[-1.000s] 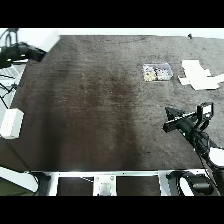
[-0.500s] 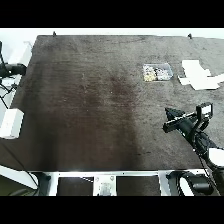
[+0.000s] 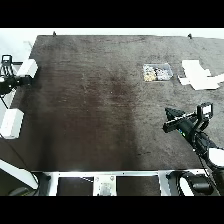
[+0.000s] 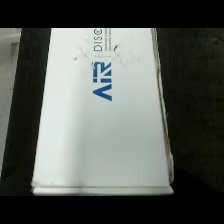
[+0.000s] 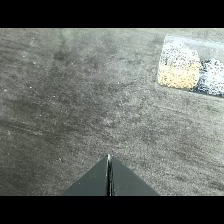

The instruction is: Fold the box and place the chain.

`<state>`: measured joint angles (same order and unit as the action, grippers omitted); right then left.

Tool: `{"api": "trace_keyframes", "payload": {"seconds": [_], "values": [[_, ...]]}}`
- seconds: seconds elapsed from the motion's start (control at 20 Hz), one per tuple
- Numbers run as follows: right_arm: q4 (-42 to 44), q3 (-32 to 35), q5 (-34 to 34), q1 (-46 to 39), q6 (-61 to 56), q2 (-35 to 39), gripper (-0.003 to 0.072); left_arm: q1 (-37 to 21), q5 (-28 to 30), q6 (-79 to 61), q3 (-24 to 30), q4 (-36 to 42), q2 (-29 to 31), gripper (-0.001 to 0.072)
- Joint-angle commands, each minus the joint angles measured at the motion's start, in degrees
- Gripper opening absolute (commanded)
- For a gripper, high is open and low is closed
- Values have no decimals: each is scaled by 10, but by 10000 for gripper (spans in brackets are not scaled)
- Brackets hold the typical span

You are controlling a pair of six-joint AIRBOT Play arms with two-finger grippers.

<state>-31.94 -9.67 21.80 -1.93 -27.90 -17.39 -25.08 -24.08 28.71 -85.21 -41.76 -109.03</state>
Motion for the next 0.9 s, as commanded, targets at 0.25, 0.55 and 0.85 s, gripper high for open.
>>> {"api": "trace_keyframes", "payload": {"seconds": [0.25,0.55,0.85], "values": [[0,0,0,0,-3,0,4,0,24,-14,-4,2,-19,21],[0,0,0,0,-3,0,4,0,47,-17,-4,2,-19,720],[0,0,0,0,-2,0,250,0,25,-17,-5,-12,-6,720]]}}
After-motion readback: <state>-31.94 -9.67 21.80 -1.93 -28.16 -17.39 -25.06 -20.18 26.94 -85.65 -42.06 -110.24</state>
